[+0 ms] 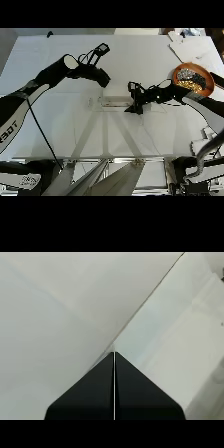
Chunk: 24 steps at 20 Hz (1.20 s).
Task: Fold the box and place the chain.
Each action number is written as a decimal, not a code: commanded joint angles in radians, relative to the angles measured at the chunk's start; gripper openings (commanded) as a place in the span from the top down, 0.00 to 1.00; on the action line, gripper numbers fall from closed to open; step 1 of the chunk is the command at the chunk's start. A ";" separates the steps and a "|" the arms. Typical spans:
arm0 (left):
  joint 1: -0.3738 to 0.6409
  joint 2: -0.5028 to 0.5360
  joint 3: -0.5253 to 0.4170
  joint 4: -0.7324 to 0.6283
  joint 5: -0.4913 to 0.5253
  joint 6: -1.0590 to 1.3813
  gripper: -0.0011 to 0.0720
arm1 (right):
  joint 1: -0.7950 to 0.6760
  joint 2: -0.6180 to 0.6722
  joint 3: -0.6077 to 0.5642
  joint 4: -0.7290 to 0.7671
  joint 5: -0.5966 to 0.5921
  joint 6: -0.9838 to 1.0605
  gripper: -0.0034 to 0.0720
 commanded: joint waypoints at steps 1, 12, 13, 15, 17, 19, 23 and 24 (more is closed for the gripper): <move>0.045 0.084 0.001 0.010 -0.145 0.061 0.97 | 0.000 0.000 0.001 0.001 0.001 0.004 0.28; 0.087 0.133 -0.138 0.225 -0.304 0.450 0.27 | 0.000 0.000 0.001 0.001 0.001 0.004 0.28; 0.075 0.133 -0.164 0.224 -0.301 0.508 0.26 | 0.000 0.000 0.001 0.001 0.001 0.004 0.28; 0.051 0.131 -0.215 0.221 -0.276 0.574 0.18 | 0.000 0.000 0.001 0.001 0.001 0.004 0.28; 0.036 0.130 -0.257 0.216 -0.238 0.602 0.16 | 0.000 0.000 0.001 0.001 0.001 0.004 0.28; 0.030 0.130 -0.283 0.200 -0.233 0.649 0.16 | 0.000 0.000 0.001 0.001 0.001 0.004 0.28; 0.023 0.129 -0.307 0.131 -0.190 0.686 0.16 | 0.000 0.000 0.001 0.001 0.001 0.004 0.28; 0.022 0.124 -0.307 0.105 -0.189 0.686 0.17 | 0.000 0.000 0.001 0.001 0.001 0.004 0.28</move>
